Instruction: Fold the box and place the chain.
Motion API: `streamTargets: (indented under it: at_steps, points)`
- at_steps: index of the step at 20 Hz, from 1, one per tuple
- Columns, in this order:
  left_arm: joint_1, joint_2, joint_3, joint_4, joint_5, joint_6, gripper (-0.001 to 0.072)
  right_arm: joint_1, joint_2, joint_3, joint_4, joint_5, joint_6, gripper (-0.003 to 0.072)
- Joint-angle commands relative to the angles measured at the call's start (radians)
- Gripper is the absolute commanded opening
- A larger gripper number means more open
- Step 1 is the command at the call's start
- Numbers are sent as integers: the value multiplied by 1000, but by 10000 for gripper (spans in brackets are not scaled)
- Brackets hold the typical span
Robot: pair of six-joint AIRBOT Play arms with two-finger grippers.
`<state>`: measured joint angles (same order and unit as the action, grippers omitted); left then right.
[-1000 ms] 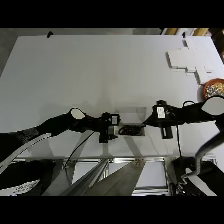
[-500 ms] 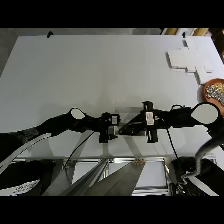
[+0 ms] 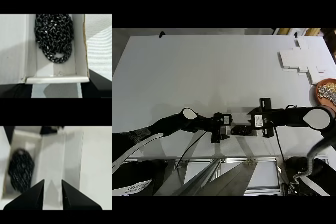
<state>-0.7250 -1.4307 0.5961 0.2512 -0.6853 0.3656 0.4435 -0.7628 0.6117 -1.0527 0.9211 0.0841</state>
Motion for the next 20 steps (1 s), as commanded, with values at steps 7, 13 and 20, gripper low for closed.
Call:
streamTargets:
  at_steps: [7, 13, 20]
  points:
    - [0, 0, 0, 0, 0, 0, 170, -352, 0, 0, -328, 169, -21, 79]
    - [0, 0, 0, 0, 0, 0, 170, -439, -188, 0, -231, 143, -119, 144]
    - [0, 0, 0, 0, 0, 0, 170, -439, -366, 0, -235, 91, -121, 210]
